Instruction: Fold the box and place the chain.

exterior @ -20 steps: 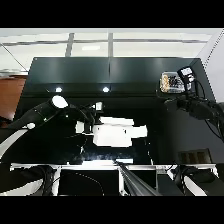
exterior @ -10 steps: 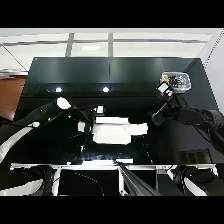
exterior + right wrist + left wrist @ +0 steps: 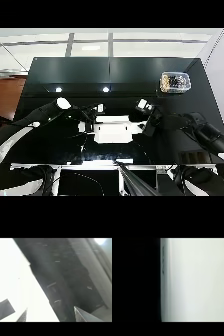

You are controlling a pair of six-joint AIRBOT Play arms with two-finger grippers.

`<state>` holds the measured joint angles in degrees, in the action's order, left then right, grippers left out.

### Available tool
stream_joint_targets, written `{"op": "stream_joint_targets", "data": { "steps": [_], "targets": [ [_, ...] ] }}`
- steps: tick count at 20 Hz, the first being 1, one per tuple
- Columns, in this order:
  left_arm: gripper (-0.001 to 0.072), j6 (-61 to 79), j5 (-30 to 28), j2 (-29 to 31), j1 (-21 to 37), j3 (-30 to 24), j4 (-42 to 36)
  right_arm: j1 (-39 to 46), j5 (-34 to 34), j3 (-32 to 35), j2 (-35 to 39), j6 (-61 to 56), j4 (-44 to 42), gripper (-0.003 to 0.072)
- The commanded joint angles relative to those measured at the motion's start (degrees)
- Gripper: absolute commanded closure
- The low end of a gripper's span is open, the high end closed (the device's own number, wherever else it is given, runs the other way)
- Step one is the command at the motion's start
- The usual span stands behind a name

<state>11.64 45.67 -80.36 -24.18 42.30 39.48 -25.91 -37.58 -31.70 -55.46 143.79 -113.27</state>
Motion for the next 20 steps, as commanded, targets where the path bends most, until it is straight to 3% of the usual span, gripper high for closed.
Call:
{"op": "stream_joint_targets", "data": {
  "steps": [1,6,9,14,20],
  "targets": [
    [0.0681,-0.13,0.02,-0.04,0.04,-0.02,0.15,-4.55,-0.17,0.04,-3.21,4.28,-0.17,0.0027],
    [0.0680,-0.11,0.02,-0.04,0.04,-0.02,0.37,-5.20,-7.30,0.04,-3.74,10.03,4.79,0.0027],
    [0.0680,-0.11,0.02,-0.04,0.04,-0.02,0.42,-5.51,-10.36,0.07,-3.74,14.97,-2.01,0.0027],
    [0.0680,-0.11,0.02,-0.04,0.04,-0.02,0.61,-6.80,-9.94,0.07,-5.44,21.68,-8.55,0.0027],
    [0.0680,-0.11,0.04,-0.04,0.04,-0.02,0.61,-12.04,-3.72,0.07,-8.81,23.17,-10.78,0.0027]
  ]
}}
